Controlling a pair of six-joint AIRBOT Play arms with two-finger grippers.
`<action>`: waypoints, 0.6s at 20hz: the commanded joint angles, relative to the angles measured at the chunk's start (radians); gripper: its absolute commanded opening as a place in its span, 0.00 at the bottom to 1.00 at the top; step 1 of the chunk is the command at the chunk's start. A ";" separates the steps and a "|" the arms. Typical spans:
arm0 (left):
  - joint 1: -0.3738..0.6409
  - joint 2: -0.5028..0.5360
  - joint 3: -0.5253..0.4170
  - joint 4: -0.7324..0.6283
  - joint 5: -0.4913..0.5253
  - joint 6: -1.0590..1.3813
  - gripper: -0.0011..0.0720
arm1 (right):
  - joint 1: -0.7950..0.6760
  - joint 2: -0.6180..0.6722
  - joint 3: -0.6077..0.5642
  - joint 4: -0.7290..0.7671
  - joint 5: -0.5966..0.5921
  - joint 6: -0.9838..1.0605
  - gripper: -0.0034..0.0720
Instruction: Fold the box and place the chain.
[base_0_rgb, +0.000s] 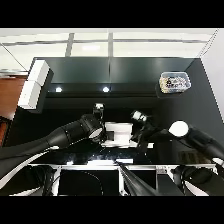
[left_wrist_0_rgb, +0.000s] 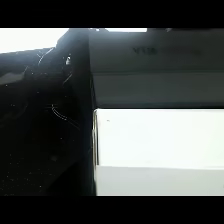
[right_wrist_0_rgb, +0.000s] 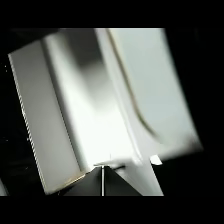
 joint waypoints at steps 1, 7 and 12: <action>0.000 0.000 0.000 0.002 -0.003 0.000 0.05 | -0.251 0.115 0.003 -0.164 0.294 0.373 0.07; 0.000 0.000 0.000 0.002 -0.002 0.000 0.05 | -0.682 0.102 -0.134 -0.108 0.166 0.748 0.07; 0.000 0.000 0.000 0.002 -0.001 0.000 0.05 | -0.613 -0.051 -0.145 -0.094 0.256 0.672 0.07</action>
